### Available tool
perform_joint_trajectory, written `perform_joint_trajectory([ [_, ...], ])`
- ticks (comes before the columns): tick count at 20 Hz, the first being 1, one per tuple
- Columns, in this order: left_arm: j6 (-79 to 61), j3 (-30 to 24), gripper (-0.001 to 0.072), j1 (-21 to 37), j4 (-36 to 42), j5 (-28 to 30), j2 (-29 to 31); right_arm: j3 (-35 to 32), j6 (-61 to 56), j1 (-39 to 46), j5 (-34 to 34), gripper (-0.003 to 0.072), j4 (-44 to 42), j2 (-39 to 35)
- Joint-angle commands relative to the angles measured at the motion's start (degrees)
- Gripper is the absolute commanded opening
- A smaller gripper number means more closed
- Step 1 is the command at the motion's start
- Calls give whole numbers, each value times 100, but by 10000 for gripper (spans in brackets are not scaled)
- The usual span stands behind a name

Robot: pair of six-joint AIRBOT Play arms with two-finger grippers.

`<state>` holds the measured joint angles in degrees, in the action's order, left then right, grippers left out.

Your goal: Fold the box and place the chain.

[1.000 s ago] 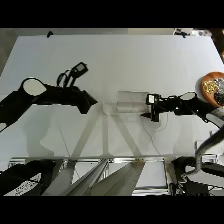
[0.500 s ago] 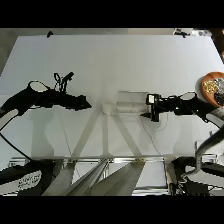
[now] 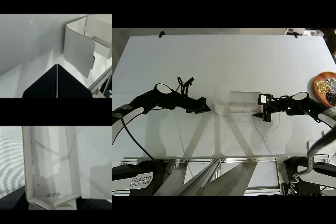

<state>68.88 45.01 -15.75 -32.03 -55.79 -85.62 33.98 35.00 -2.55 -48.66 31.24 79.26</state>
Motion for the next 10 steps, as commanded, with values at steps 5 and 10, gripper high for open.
perform_joint_trajectory([
  [5,518,667,6,-579,-190,98,-564,0,-2,0,-2,411,0,-4],
  [10,1067,697,7,-590,-1010,13,-573,0,-2,0,-2,411,0,-4],
])
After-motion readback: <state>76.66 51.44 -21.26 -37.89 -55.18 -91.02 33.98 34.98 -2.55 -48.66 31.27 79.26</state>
